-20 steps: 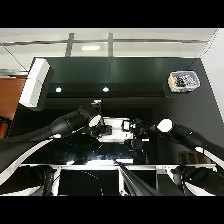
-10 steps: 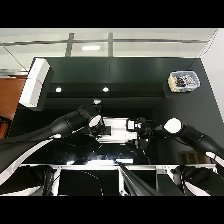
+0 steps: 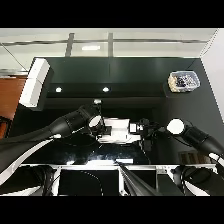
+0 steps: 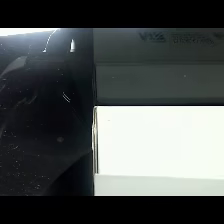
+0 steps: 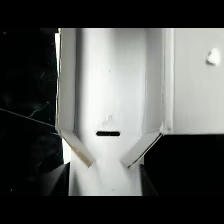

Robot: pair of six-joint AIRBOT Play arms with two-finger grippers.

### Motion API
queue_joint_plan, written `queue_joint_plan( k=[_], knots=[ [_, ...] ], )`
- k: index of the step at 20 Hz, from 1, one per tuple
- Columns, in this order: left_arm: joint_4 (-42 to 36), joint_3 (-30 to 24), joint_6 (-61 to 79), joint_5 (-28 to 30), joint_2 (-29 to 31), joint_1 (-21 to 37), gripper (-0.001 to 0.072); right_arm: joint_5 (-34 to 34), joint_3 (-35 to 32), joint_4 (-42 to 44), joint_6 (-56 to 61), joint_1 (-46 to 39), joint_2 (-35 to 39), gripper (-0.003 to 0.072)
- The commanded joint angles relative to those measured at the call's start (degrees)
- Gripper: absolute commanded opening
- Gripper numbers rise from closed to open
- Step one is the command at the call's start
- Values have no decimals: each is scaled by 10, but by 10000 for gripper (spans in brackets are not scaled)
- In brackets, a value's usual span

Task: Fold the box and place the chain.

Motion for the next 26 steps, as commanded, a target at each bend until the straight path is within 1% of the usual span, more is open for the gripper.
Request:
queue_joint_plan(
  k=[1, 3, 4, 9, 13, 16, 19, 21, 22, 23, 24, 25, 26],
  knots=[
    [-3, 0, -1, 5, 0, 0, 28, -48, 0, 27, 0, 12, -5, 471],
    [-3, 0, -1, 5, 0, 0, 28, -38, 0, 51, 0, 12, -6, 217],
    [-3, 0, -1, 5, 0, 0, 28, -33, 0, 70, -1, 12, -7, 196],
    [-3, 0, 0, 6, 0, 0, 29, -33, 0, 140, -1, 13, -26, 196],
    [-3, 0, 0, 6, 0, 0, 29, -38, 0, 173, -1, 16, -41, 196],
    [-3, 0, 0, 6, 0, 0, 29, -46, 0, 174, -1, 38, -52, 196],
    [-3, 0, 0, 5, 0, 0, 29, -89, 0, 170, -1, 45, -62, 195],
    [-3, 0, -1, 5, 0, 0, 29, -90, 0, 167, -1, 45, -62, 197],
    [-3, 0, 0, 5, 0, 0, 29, -90, 0, 168, -1, 45, -62, 262],
    [-3, 0, -1, 6, 0, 0, 29, -91, 0, 167, -1, 45, -62, 385],
    [-3, 0, -1, 6, 0, 0, 29, -91, 0, 167, -1, 45, -62, 383],
    [-3, 0, -1, 6, 0, 0, 29, -90, 0, 167, -1, 45, -62, 322],
    [-3, 0, 0, 5, 0, 0, 29, -86, 0, 167, -1, 45, -62, 148]
  ],
)
